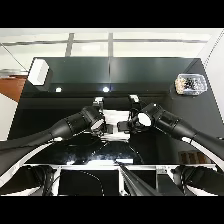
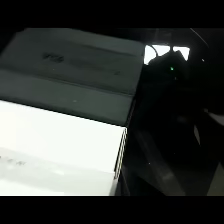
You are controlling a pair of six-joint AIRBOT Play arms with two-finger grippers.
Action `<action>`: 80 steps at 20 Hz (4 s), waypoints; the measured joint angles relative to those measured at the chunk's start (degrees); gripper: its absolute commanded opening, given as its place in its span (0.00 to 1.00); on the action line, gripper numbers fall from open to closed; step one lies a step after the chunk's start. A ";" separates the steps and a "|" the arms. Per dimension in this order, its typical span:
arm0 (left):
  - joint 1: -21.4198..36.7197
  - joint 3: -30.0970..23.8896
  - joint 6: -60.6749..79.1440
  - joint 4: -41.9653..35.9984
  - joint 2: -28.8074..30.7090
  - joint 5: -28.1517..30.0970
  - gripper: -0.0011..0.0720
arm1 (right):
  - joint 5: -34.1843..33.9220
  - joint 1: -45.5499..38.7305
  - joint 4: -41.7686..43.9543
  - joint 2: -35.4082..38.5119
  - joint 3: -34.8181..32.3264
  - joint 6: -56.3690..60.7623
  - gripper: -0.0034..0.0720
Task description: Fold the box and place the chain.
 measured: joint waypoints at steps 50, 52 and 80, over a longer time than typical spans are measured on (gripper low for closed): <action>0.00 0.02 0.02 0.24 0.00 0.13 0.05 | 1.97 0.63 -1.57 -1.62 1.16 4.50 0.55; 0.00 0.02 0.00 0.24 0.00 0.09 0.05 | 2.25 0.48 -1.86 0.70 1.27 3.72 0.55; 0.00 0.02 -0.07 0.24 0.00 0.09 0.05 | -11.80 -56.28 -8.48 -8.70 23.04 -19.45 0.97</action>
